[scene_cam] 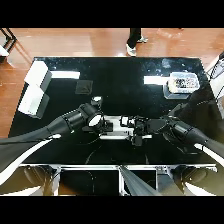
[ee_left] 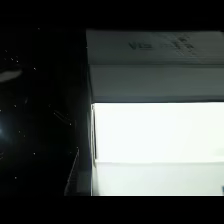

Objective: Fold the box and place the chain.

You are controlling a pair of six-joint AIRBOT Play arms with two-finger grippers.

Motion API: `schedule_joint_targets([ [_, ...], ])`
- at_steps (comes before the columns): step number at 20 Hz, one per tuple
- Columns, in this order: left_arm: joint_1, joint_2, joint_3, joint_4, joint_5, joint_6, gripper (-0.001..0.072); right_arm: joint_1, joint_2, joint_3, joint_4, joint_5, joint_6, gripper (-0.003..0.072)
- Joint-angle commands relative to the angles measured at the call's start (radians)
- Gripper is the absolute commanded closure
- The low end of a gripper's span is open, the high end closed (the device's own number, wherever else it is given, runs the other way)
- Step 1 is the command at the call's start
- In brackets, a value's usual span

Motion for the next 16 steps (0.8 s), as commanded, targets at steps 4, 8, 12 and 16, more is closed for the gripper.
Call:
schedule_joint_targets([
  [4, -0.001, -0.024, 0.003, -0.007, 0.010, -0.002, 0.0335, 0.001, 0.000, 0.000, 0.000, -0.002, 0.000, 0.0332],
  [8, -0.001, -0.026, 0.003, -0.003, 0.010, -0.002, 0.0358, 0.001, 0.000, 0.000, 0.000, -0.002, 0.000, 0.0332],
  [12, -0.001, -0.027, 0.003, -0.003, 0.010, -0.002, 0.0514, 0.001, 0.000, 0.000, 0.000, -0.002, 0.000, 0.0332],
  [16, -0.001, -0.027, 0.003, -0.004, 0.015, 0.007, 0.0684, 0.001, 0.000, 0.000, 0.000, -0.002, 0.000, 0.0332],
])
